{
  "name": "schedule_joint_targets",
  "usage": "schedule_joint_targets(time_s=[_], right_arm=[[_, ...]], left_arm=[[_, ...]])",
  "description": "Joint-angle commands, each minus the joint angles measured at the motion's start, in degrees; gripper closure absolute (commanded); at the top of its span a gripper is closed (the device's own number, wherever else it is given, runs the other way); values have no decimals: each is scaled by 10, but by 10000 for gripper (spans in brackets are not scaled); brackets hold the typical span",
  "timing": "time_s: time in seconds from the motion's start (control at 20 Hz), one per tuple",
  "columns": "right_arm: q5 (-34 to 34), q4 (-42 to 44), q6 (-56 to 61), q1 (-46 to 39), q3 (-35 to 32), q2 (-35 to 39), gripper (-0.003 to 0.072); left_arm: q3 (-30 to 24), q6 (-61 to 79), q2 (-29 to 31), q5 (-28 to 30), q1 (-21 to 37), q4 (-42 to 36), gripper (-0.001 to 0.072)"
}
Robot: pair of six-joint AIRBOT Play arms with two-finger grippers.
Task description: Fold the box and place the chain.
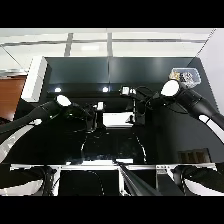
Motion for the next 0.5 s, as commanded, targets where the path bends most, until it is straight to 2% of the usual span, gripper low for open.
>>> schedule_joint_targets(time_s=[0.0,0.05,0.15,0.2,0.45], right_arm=[[-9,1,-1,0,-1,-1,21],[-9,1,0,0,-1,-1,221],[-8,0,0,0,-1,-1,350],[-8,0,0,0,-1,-1,390],[-7,-1,0,0,-1,-1,391]], left_arm=[[0,0,0,0,0,0,308],[0,0,0,0,0,0,308],[0,0,0,0,0,0,308],[0,0,0,0,0,0,309],[0,0,0,0,0,0,309]])
